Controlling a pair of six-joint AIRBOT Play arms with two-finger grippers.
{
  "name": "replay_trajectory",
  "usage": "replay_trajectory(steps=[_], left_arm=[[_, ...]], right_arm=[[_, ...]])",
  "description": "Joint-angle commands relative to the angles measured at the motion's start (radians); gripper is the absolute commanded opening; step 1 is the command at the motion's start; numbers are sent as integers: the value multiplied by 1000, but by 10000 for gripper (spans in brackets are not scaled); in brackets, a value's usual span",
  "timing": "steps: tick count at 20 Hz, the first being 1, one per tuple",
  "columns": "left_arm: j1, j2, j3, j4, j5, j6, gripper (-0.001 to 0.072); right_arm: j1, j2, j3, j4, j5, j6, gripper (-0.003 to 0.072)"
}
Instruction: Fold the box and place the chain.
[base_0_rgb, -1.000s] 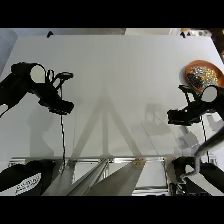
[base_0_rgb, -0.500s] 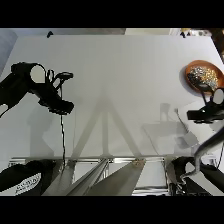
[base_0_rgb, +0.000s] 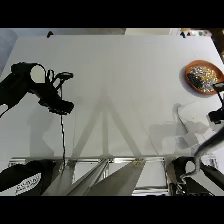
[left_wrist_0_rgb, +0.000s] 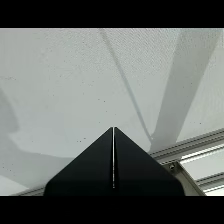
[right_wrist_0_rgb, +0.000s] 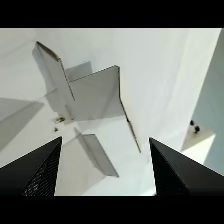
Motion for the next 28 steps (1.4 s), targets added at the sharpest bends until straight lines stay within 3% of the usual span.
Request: replay_trajectory(steps=[1, 3, 5, 8, 11, 12, 14, 16, 20, 23, 26, 28], left_arm=[[1, 1, 0, 0, 0, 0, 11], [1, 1, 0, 0, 0, 0, 11], [1, 0, 0, 0, 0, 0, 11], [1, 1, 0, 0, 0, 0, 11], [1, 1, 0, 0, 0, 0, 11], [1, 1, 0, 0, 0, 0, 11], [1, 0, 0, 0, 0, 0, 11], [1, 1, 0, 0, 0, 0, 11], [1, 1, 0, 0, 0, 0, 11], [1, 0, 0, 0, 0, 0, 11], [1, 1, 0, 0, 0, 0, 11], [1, 1, 0, 0, 0, 0, 11]], right_arm=[[-5, -68, 2, -187, -9, -3, 605], [-5, -115, 10, -216, -2, -4, 594], [-8, -156, 11, -218, 5, -5, 441], [-37, -203, 11, -219, 14, -7, 436], [-60, -217, 11, -206, -22, -4, 379], [-60, -217, 11, -193, -37, -5, 294], [-60, -219, 11, -156, -57, -5, 238], [-59, -219, 11, -120, -48, -6, 32], [45, -144, 11, 72, 3, -31, 16], [201, -11, 5, 394, 6, -31, 16], [397, 155, -58, 706, -35, 2, 15], [566, 270, -130, 778, -129, 108, 15]])
